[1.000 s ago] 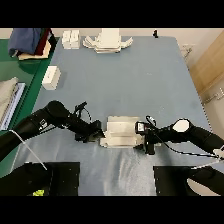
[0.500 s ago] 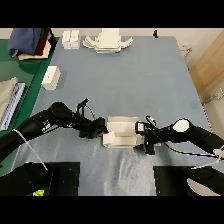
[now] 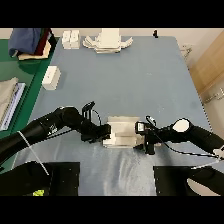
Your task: Fold the box.
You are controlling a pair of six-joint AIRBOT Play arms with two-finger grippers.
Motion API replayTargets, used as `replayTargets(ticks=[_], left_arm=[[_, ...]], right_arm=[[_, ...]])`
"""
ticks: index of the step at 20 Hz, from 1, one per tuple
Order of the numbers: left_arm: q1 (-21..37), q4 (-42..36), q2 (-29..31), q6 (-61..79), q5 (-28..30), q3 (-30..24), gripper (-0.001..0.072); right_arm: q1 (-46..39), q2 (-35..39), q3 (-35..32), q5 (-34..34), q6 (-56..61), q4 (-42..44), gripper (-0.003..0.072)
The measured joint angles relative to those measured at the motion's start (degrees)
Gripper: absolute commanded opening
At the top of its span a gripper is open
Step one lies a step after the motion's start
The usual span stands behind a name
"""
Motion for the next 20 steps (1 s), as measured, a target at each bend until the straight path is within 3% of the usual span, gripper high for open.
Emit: replayTargets(ticks=[8, 20], left_arm=[[-7.45, 11.85, -7.19, -13.2, -2.71, 8.02, 0.0361], [-14.8, 25.97, -16.68, -28.28, -15.96, 19.08, 0.036]], right_arm=[[0.0, 0.0, 0.0, 0.02, 0.0, 0.0, 0.0513], [0.04, 0.0, 0.0, 0.24, 0.0, 0.2, 0.0513]])
